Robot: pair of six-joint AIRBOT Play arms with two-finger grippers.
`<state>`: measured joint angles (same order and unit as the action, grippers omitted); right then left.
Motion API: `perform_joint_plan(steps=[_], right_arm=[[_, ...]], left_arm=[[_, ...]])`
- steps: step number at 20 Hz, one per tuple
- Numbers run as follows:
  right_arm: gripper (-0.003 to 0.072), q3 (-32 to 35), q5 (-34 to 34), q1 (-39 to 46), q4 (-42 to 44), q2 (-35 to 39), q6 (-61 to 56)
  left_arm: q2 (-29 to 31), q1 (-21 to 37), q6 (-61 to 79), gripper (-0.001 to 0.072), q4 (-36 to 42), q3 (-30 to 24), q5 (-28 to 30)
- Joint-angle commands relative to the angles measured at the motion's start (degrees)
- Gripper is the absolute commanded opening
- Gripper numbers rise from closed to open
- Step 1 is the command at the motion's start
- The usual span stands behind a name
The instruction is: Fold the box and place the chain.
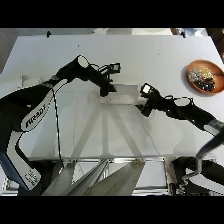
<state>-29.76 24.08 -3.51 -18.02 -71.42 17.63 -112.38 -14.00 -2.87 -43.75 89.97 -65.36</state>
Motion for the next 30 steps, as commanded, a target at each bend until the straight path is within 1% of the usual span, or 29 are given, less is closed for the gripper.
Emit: perform_joint_plan(steps=[1,5,7,9,11,12,15,17,19,24,30], right_arm=[[0.0602,-0.07,-1.64,-0.04,0.57,0.57,-2.67],[0.0602,-0.46,-2.43,-0.04,0.48,0.52,-1.51],[0.0602,-0.96,-2.12,-0.04,0.57,0.26,1.86],[0.0602,-2.34,0.81,0.42,0.46,-0.87,2.86],[0.0602,-4.5,6.78,1.88,0.39,-2.84,3.3],[0.0602,-5.49,8.44,2.47,0.26,-3.45,3.3],[0.0602,-7.63,9.33,3.89,0.07,-4.42,3.3],[0.0602,-9.55,13.2,5.18,-1.07,-5.68,3.3],[0.0602,-11.85,17.31,6.03,-4.07,-7.89,3.23],[0.0602,-15.72,19.3,6.36,-6.14,-12.81,3.3],[0.0602,-21.94,29.24,7.87,-9.03,-19.1,3.21]], left_arm=[[-0.04,-0.02,0.02,0.0016,-0.02,-0.02,0.0],[-0.04,-0.02,0.02,0.0016,-0.02,-0.02,0.0],[-0.04,-0.02,0.02,0.0016,-0.02,-0.02,0.0],[-0.04,-0.02,0.02,0.0016,-0.02,-0.02,0.0],[-0.04,-0.02,0.02,0.0016,-0.02,-0.02,0.0],[-0.04,-0.02,0.02,0.0016,-0.02,-0.02,0.02],[-0.04,-0.02,0.02,0.0016,0.0,-0.02,0.0],[-0.04,-0.02,0.02,0.0016,-0.02,-0.02,0.0],[-0.04,-0.02,0.02,0.0016,-0.02,-0.02,0.02],[-0.04,-0.02,0.02,0.0016,-0.02,-0.02,0.02],[-0.04,-0.02,0.02,0.0016,-0.02,-0.02,0.0]])
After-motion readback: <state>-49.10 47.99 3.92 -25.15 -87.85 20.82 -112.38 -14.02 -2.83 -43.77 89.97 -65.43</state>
